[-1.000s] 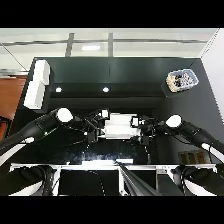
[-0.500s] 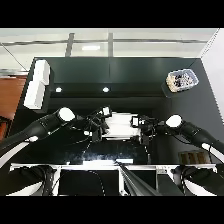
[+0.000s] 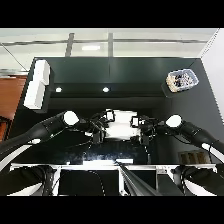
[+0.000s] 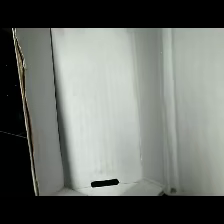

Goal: Fold the box and place the chain.

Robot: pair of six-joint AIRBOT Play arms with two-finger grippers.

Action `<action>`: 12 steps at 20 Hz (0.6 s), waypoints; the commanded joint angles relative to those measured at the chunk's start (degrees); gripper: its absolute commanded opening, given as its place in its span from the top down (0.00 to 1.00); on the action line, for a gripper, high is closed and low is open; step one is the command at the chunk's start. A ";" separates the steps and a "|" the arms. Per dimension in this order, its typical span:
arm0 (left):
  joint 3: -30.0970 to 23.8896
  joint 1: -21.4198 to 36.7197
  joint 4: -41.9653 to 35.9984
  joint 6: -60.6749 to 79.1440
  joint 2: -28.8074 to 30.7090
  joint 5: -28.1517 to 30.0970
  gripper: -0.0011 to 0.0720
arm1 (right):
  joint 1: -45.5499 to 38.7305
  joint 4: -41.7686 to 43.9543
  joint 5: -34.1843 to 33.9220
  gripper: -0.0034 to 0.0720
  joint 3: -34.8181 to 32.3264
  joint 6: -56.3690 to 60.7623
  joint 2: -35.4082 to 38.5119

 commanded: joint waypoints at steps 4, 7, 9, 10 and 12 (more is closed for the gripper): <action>0.02 -0.07 0.57 -0.35 0.13 -1.11 0.52 | 0.07 0.00 0.02 0.70 -0.02 0.00 -0.04; 0.76 2.43 5.27 -8.33 3.98 -3.43 0.94 | 0.07 0.00 0.02 0.70 -0.02 0.00 -0.04; 0.81 6.47 11.63 -21.18 8.50 -5.60 0.94 | 0.07 0.00 0.02 0.70 -0.02 0.00 -0.04; 0.81 9.05 17.09 -27.54 10.99 -7.02 0.94 | 0.07 0.00 0.02 0.70 -0.02 0.00 -0.04; 0.81 14.73 26.38 -39.15 14.62 -11.93 0.94 | 0.07 0.00 0.02 0.70 -0.02 0.00 -0.04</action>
